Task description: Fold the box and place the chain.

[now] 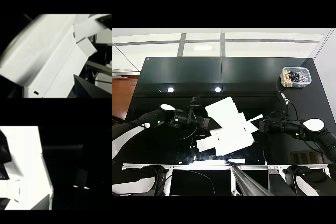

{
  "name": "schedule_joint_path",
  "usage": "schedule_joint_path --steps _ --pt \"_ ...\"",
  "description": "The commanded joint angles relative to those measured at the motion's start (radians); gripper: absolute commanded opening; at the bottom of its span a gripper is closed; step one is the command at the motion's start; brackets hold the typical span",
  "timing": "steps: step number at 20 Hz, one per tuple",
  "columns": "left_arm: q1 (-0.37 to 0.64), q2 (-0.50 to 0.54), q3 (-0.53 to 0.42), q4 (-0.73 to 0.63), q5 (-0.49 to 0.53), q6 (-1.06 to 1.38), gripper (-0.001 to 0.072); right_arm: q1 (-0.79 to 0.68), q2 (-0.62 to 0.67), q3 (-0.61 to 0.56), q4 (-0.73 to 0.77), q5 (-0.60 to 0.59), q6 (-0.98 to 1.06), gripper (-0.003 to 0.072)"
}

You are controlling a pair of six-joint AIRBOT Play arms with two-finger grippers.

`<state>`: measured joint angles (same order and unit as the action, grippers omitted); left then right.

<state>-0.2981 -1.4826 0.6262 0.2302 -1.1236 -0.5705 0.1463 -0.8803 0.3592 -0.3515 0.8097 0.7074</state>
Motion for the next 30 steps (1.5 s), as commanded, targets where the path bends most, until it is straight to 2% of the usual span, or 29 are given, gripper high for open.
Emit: schedule_joint_path --steps 1,3,5,6,8,10,12,14,15,16,18,19,20,21,22,23,26,28,30 --pt "-0.006 -0.024 0.045 0.083 -0.076 0.023 0.0697 0.001 0.001 0.0 0.0 0.011 0.006 0.0041" --pt "-0.008 -0.034 0.051 0.073 -0.079 0.045 0.0662 0.001 0.001 0.0 -0.001 0.018 0.006 0.0041" --pt "-0.007 -0.054 0.067 0.087 -0.116 0.048 0.0526 0.001 0.001 0.0 -0.001 0.018 0.006 0.0041" --pt "-0.008 -0.068 0.072 0.087 -0.138 0.048 0.048 0.001 0.001 0.0 -0.001 0.018 0.006 0.0041" --pt "-0.014 -0.097 0.079 0.095 -0.173 0.048 0.0481 0.001 0.001 0.0 -0.001 0.017 0.006 0.0041" --pt "-0.028 -0.11 0.081 0.127 -0.166 0.048 0.0474 0.001 0.001 0.0 -0.003 0.018 0.006 0.0041" --pt "-0.028 -0.11 0.081 0.149 -0.162 0.051 0.0285 0.001 0.001 0.0 -0.004 0.018 0.006 0.0041" --pt "-0.018 -0.109 0.083 0.158 -0.164 0.051 0.0248 0.001 0.001 0.0 -0.004 0.017 0.006 0.0041" --pt "-0.016 -0.109 0.084 0.16 -0.163 0.052 0.0159 0.001 0.001 0.0 -0.004 0.017 0.006 0.0041" --pt "-0.017 -0.109 0.089 0.164 -0.164 0.052 0.0108 0.001 0.001 0.0 -0.004 0.017 0.006 0.0041" --pt "-0.018 -0.109 0.098 0.165 -0.164 0.052 0.0095 0.001 0.001 0.0 -0.005 0.017 0.006 0.0041" --pt "-0.018 -0.109 0.106 0.174 -0.164 0.055 0.0025 0.001 0.001 0.0 -0.005 0.017 0.006 0.0041" --pt "-0.018 -0.109 0.116 0.186 -0.165 0.055 0.0025 0.001 0.001 0.0 -0.005 0.017 0.006 0.0041" --pt "-0.018 -0.109 0.127 0.192 -0.165 0.055 0.0025 0.001 0.001 0.0 -0.005 0.017 0.006 0.011" --pt "-0.018 -0.109 0.138 0.199 -0.165 0.055 0.0024 -0.005 0.001 0.001 -0.004 0.019 0.006 0.0355" --pt "-0.019 -0.109 0.152 0.208 -0.166 0.055 0.0024 -0.022 0.001 0.009 -0.008 0.036 0.006 0.0712" --pt "-0.031 -0.098 0.197 0.256 -0.163 0.056 0.0022 -0.14 0.001 0.102 -0.142 0.162 0.006 0.0698" --pt "-0.064 -0.071 0.232 0.352 -0.153 0.07 0.0021 -0.238 0.001 0.19 -0.254 0.242 0.006 0.0698" --pt "-0.112 -0.026 0.251 0.474 -0.127 0.07 0.002 -0.322 0.001 0.262 -0.354 0.253 0.006 0.0697"
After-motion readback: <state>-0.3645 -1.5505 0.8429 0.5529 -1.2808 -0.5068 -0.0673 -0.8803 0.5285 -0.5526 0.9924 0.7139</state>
